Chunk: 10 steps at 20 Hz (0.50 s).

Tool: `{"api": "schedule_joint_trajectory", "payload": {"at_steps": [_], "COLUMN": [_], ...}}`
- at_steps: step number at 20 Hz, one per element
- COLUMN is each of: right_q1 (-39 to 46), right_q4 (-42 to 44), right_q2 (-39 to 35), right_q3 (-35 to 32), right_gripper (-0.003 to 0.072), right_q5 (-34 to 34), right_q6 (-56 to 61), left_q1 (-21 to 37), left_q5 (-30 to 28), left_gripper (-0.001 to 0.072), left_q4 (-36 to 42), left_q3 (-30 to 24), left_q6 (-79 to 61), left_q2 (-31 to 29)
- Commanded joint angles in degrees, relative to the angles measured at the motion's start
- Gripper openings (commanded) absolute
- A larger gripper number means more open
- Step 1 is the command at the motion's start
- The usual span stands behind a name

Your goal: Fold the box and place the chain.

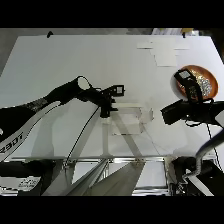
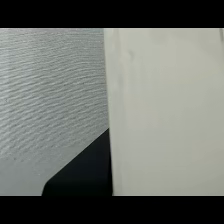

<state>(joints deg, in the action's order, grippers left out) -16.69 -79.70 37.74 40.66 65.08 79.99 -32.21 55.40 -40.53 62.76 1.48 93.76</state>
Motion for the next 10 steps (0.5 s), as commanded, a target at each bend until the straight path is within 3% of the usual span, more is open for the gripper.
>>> {"api": "schedule_joint_trajectory", "payload": {"at_steps": [1,2,3,5,10], "right_q1": [0.0,0.0,0.0,0.0,-1.6], "right_q4": [1.0,2.2,3.7,7.6,20.7], "right_q2": [0.0,0.0,0.0,0.1,1.3], "right_q3": [0.0,0.0,0.0,-0.2,-5.3], "right_gripper": [0.0238,0.0232,0.0178,0.0017,0.0019], "right_q5": [0.1,0.1,0.2,0.4,0.4], "right_q6": [-4.3,-6.1,-8.1,-14.5,-37.3], "left_q1": [0.0,0.0,0.0,0.0,0.0], "left_q5": [0.1,0.1,0.1,0.1,0.1], "left_gripper": [0.0011,0.0011,0.0011,0.0011,0.0011], "left_q4": [0.0,0.0,0.0,0.0,0.0], "left_q3": [0.0,0.0,0.0,0.0,0.0], "left_q6": [0.0,0.0,0.0,0.0,0.0], "left_q2": [0.0,0.0,0.0,0.0,0.0]}}
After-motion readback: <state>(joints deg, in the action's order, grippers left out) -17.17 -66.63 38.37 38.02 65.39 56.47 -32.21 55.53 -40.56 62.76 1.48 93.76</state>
